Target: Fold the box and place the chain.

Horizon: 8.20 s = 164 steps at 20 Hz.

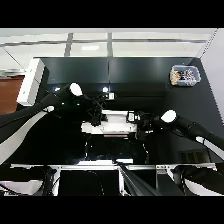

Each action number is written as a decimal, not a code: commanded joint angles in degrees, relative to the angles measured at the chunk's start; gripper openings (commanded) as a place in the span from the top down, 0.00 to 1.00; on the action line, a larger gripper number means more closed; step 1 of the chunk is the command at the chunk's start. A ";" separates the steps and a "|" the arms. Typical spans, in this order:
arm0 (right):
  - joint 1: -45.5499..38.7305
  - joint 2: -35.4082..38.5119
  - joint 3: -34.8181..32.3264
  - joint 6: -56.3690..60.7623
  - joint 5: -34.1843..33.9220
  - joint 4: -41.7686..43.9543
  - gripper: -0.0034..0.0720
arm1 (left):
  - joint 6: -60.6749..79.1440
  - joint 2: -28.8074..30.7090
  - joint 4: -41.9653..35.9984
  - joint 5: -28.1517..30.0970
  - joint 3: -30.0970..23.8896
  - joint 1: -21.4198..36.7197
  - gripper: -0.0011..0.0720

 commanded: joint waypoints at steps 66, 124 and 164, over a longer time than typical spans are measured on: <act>0.04 -0.02 0.02 0.15 -0.42 0.04 0.72 | 21.75 31.12 -2.01 14.45 -28.52 9.27 0.01; 0.04 -0.02 0.02 0.15 -0.42 0.04 0.72 | 6.88 22.21 -10.47 14.05 -24.02 4.31 0.95; 0.04 -0.02 0.02 0.15 -0.42 0.04 0.72 | -49.05 11.89 -16.35 -0.61 -27.23 24.74 0.96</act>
